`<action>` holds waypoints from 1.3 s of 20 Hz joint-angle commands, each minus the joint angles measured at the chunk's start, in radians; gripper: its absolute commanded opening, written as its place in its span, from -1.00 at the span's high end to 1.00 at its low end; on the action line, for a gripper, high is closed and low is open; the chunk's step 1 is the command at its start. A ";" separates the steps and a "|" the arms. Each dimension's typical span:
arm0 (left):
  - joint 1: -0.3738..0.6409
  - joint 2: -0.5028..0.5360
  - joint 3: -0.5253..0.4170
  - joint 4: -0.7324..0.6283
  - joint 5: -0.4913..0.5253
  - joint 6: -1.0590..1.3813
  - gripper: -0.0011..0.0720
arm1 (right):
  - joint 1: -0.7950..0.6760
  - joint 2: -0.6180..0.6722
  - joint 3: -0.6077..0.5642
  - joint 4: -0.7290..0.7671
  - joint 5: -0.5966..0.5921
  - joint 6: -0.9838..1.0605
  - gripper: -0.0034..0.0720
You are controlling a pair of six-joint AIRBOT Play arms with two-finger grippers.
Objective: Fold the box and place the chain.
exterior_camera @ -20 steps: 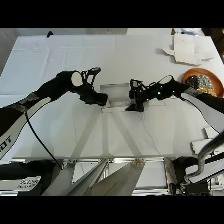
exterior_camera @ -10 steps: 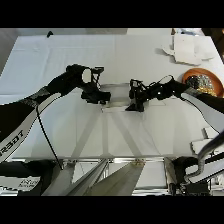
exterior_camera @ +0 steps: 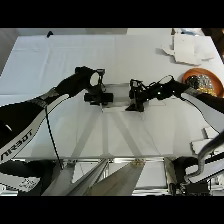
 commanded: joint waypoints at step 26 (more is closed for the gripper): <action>-0.026 -0.036 0.032 0.066 -0.058 -0.171 -0.03 | 0.000 0.000 0.001 0.000 0.000 0.000 -0.46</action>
